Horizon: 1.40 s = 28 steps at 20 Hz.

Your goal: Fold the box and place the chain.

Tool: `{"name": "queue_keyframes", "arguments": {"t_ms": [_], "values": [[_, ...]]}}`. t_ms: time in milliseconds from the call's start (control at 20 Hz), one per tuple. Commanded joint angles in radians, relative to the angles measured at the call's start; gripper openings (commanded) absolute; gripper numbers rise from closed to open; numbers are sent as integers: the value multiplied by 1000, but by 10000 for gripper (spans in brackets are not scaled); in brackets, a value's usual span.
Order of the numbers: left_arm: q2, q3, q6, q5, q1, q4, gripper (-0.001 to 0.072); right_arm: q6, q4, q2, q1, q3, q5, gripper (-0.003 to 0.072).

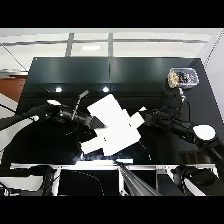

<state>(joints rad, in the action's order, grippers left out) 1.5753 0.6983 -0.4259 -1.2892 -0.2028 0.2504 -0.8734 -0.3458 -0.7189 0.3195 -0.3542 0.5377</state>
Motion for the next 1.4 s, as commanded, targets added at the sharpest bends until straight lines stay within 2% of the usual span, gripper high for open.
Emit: {"name": "queue_keyframes", "arguments": {"t_ms": [0, 350, 400, 450, 550, 850, 900, 950, 1050, 1100, 1150, 1200, 1250, 1300, 1350], "values": [[1, 2, -7, -2, 1, 0, 688, -9, -11, -1, 0, 0, 0, 30], [1, 7, 19, -53, -20, 5, 663, -10, -26, -1, 0, 0, -11, 30], [1, 8, 18, -40, -23, 31, 576, -10, -26, -1, 0, 0, -20, 30], [1, 7, 13, -23, -23, 36, 429, -9, -26, -1, 0, 0, -27, 30], [1, 8, 10, -14, -28, -2, 415, -9, -26, -1, 0, 0, -27, 30], [1, 14, -16, -5, -68, 4, 393, -9, -31, -1, 0, 0, -30, 30], [1, 14, -16, -5, -67, 6, 358, -9, -32, -1, 0, 0, -38, 30], [1, 14, -16, -6, -66, 8, 263, -9, -32, -1, 0, 0, -40, 30], [1, 14, -16, -16, -65, 11, 238, -9, -32, -1, 0, 0, -41, 30], [1, 16, -16, -22, -64, 24, 164, -9, -33, -1, 0, 0, -41, 30], [1, 23, -16, -32, -64, 57, 45, -9, -34, -1, 0, 0, -40, 31], [1, 35, -26, -36, -64, 96, 30, -9, -48, -1, -1, 0, -30, 31], [1, 48, -55, -36, -64, 126, 30, -11, -64, -1, -6, 0, -8, 113], [1, 66, -72, -40, -64, 147, 29, -49, -96, -1, -22, 0, 18, 510], [1, 87, -76, -48, -64, 158, 29, -99, -147, 0, -51, -2, 58, 707]]}}
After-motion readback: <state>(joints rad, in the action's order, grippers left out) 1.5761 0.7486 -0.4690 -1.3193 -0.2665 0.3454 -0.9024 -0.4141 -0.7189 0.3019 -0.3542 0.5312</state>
